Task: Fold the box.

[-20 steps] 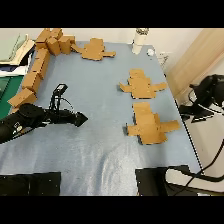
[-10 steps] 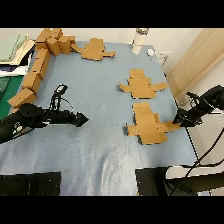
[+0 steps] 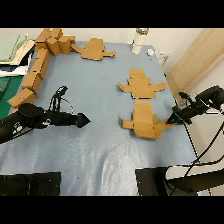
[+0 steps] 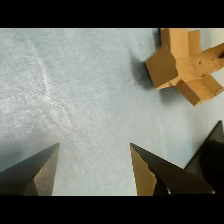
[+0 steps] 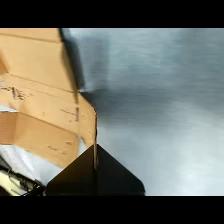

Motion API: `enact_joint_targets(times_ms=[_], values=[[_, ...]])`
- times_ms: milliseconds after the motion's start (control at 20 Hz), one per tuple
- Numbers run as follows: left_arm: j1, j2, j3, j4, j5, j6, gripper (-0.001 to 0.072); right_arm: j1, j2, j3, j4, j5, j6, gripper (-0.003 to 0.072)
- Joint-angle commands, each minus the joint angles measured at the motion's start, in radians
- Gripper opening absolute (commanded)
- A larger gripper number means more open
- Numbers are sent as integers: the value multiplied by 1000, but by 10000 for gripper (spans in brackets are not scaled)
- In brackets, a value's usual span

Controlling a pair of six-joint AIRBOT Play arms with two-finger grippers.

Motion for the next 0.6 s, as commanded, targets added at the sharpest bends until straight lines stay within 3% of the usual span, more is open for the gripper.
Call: enact_joint_targets(times_ms=[0,200,350,500,550], values=[[0,0,1,-91,-13,-10,691,66,1,-28,87,-19,55,4],[0,0,1,-105,-16,-10,691,223,60,-129,294,183,47,4],[0,0,1,-105,-25,-10,691,391,145,-210,309,428,54,3],[1,0,1,-100,-44,-10,691,511,183,-241,280,492,96,10],[1,0,1,-100,-46,-10,691,534,183,-243,248,496,116,139]])
